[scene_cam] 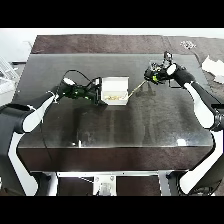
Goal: Fold the box and place the chain.
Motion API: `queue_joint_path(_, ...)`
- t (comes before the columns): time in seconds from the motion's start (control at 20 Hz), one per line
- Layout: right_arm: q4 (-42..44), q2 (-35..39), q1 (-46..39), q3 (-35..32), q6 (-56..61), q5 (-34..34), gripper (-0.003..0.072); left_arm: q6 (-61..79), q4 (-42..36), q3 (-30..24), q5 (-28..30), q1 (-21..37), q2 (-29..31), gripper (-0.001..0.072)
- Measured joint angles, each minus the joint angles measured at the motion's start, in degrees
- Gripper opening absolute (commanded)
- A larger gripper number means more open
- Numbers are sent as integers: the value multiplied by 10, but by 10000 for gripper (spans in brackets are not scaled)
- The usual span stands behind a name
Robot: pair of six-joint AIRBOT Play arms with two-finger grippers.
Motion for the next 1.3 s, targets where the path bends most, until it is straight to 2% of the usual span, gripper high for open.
queue_joint_path(0.05,-5,0,0,0,1,2,423,0,0,0,0,0,0,487)
queue_joint_path(0.1,-9,0,-1,1,2,3,367,0,0,0,0,0,0,488)
queue_joint_path(0.3,-15,0,-5,1,15,-17,280,0,0,0,0,0,0,488)
queue_joint_path(0.55,0,-1,-5,2,20,-26,270,0,0,0,0,0,0,488)
queue_joint_path(0.6,3,-1,-5,2,21,-26,247,0,0,0,0,0,0,488)
queue_joint_path(0.65,4,-1,-5,2,21,-26,187,0,0,0,0,0,0,488)
queue_joint_path(0.75,7,-1,-5,3,20,-28,14,0,0,0,0,0,0,488)
queue_joint_path(1.0,8,-1,-1,3,9,-25,13,0,0,0,0,0,0,488)
queue_joint_path(1.25,-28,17,11,-1,4,19,25,0,0,0,0,0,0,488)
queue_joint_path(1.3,-37,24,20,-2,4,24,235,0,0,0,0,0,0,488)
